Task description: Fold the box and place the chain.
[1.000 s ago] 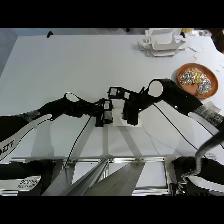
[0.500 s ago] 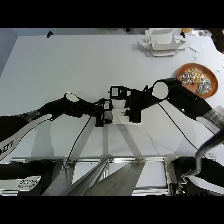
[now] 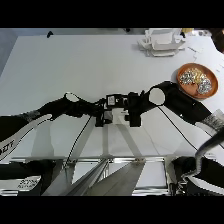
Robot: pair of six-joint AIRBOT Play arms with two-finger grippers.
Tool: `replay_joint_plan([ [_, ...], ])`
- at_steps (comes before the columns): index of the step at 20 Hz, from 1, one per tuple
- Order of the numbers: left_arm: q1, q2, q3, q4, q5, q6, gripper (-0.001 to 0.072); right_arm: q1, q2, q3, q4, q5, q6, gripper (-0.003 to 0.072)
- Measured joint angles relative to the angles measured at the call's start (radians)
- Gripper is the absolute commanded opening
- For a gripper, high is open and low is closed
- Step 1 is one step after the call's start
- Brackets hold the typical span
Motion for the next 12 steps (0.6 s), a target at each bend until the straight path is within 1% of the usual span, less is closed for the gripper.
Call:
replay_joint_plan([
  [2,0.0,0.0,0.0,0.0,0.0,0.0,0.0138,0.002,0.0,-0.009,-0.011,-0.002,0.0,0.0389],
  [3,0.0,0.0,0.0,0.0,0.0,0.0,0.0138,0.002,0.0,-0.014,-0.014,-0.004,0.0,0.0368],
  [4,0.0,0.0,0.0,0.0,0.0,0.0,0.0138,0.002,0.0,-0.018,-0.016,-0.006,0.0,0.0314],
  [5,0.0,0.0,0.0,0.0,0.0,0.0,0.0138,0.002,0.0,-0.021,-0.014,-0.008,0.0,0.029],
  [7,0.0,0.0,0.0,0.0,0.0,0.0,0.0138,0.002,0.0,-0.024,0.0,-0.011,0.0,0.0287],
  [8,0.0,0.0,0.0,0.0,0.0,0.0,0.0138,0.002,0.0,-0.026,0.009,-0.012,0.0,0.0251],
  [9,0.0,0.0,0.0,0.0,0.0,0.0,0.0138,0.002,0.0,-0.026,0.015,-0.012,0.0,0.0175],
  [10,0.0,0.0,0.0,0.0,0.0,0.0,0.0138,0.002,0.0,-0.027,0.022,-0.013,0.0,0.0154],
  [12,0.0,0.0,0.0,0.0,0.0,0.0,0.0138,0.003,0.0,-0.028,0.021,-0.015,0.0,0.015],
])
